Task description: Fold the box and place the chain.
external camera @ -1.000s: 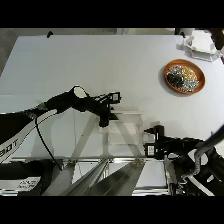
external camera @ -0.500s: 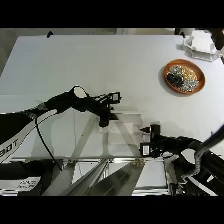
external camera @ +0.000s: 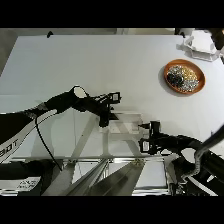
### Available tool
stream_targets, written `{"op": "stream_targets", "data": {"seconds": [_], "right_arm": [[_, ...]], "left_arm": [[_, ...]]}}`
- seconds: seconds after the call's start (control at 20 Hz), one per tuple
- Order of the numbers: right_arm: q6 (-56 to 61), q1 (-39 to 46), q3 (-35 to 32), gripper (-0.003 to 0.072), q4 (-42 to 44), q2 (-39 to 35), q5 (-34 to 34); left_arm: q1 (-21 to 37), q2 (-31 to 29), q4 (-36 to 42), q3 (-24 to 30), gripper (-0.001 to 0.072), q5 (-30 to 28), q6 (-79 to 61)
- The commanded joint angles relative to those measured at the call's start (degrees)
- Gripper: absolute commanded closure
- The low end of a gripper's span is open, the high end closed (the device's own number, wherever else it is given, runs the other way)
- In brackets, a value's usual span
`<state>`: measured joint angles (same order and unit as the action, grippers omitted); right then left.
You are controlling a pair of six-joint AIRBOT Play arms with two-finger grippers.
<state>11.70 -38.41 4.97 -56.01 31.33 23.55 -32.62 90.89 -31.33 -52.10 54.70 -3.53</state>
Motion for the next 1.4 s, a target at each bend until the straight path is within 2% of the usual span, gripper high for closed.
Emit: {"op": "stream_targets", "data": {"seconds": [0.0,0.25,0.55,0.75,0.95,1.35], "right_arm": [[-0.02,1.25,0.39,0.0027,1.51,-0.07,-0.39],[-4.04,5.64,1.38,0.0027,6.97,-0.07,0.66],[-12.09,11.80,1.95,0.0024,13.18,0.00,6.58],[-14.99,14.47,1.95,0.0024,17.79,0.37,7.89],[-20.15,17.16,2.12,0.0024,23.15,3.98,9.66],[-27.89,25.70,8.33,0.0022,24.17,12.61,18.45]], "left_arm": [[0.02,0.00,0.00,0.02,0.0699,0.02,0.00],[0.02,0.00,0.00,0.02,0.0699,0.00,0.00],[0.02,0.00,0.00,0.02,0.0699,0.00,0.00],[0.02,0.00,0.00,0.02,0.0699,0.00,0.00],[0.02,0.00,0.00,0.02,0.0699,0.00,0.00],[0.02,0.00,0.00,0.02,0.0699,0.00,0.00]]}}
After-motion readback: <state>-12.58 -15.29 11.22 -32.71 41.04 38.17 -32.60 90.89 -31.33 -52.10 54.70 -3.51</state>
